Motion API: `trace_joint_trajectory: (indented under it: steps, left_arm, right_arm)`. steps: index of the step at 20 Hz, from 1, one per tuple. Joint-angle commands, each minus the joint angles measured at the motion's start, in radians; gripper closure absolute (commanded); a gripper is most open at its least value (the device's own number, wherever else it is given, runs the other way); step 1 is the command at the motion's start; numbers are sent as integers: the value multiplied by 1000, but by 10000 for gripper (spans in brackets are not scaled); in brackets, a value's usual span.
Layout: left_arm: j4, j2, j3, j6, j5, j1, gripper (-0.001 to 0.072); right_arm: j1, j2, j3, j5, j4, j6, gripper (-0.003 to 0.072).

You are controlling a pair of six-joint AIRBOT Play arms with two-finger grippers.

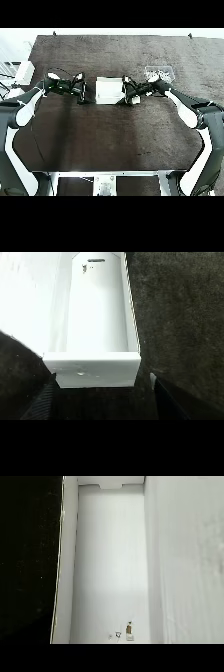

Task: Fold the box and place the chain.

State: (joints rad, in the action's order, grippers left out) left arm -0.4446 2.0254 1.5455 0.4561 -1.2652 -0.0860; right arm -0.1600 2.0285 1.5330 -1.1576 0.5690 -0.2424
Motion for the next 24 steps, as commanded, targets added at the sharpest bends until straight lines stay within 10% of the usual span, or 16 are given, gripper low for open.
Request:
trace_joint_trajectory:
  steps: [1, 24]
  left_arm:
    - [28, 7, 1, 51, 21, -1, -3]
    - [59, 40, 17, 50, 26, -37, -3]
  right_arm:
    - [-1, 0, 0, 0, 0, -1, 211]
    - [-1, 0, 0, 0, 0, -1, 212]
